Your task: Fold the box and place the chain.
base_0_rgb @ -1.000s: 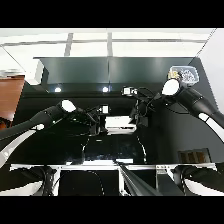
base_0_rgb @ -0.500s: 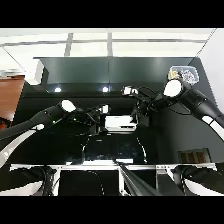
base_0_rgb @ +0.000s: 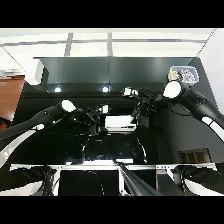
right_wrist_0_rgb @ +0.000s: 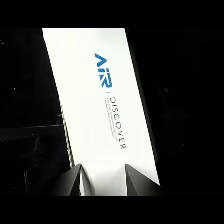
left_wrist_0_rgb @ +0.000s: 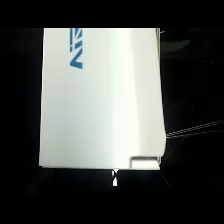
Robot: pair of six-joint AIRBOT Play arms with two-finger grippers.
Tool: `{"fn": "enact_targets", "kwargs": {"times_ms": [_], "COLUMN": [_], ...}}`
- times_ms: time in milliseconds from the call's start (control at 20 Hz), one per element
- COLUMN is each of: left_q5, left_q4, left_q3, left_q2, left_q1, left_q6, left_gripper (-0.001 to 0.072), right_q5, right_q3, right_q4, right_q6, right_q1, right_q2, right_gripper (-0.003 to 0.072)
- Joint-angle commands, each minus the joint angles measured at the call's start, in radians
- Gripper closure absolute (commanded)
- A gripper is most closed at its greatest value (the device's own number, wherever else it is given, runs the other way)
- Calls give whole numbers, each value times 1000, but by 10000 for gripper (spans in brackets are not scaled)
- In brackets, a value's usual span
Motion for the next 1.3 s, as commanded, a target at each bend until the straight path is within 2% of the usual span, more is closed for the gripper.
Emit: {"fn": "enact_targets", "kwargs": {"times_ms": [0, 250, 350, 1150, 1200, 1250], "left_q5": [0, 0, 0, -1, 0, 0], "left_q4": [0, 0, 0, 0, 0, 0], "left_q3": [0, 0, 0, 0, 0, 0], "left_q2": [0, 0, 0, 0, 0, 0], "left_q1": [0, 0, 0, 0, 0, 0], "left_q6": [1, 1, 1, 1, 1, 1], "left_gripper": [361, 361, 361, 361, 361, 361], "right_q5": [6, -3, -9, 26, 26, 26], "right_q3": [-14, -17, -17, -17, -17, -17], "right_q4": [-1, 2, 6, 3, 3, 3], "right_q6": [2, 2, 2, 2, 2, 2], "right_q1": [1, 1, 1, 1, 1, 1], "right_q2": [0, 0, 0, 1, 1, 1], "right_gripper": [394, 394, 492, 488, 477, 428]}}
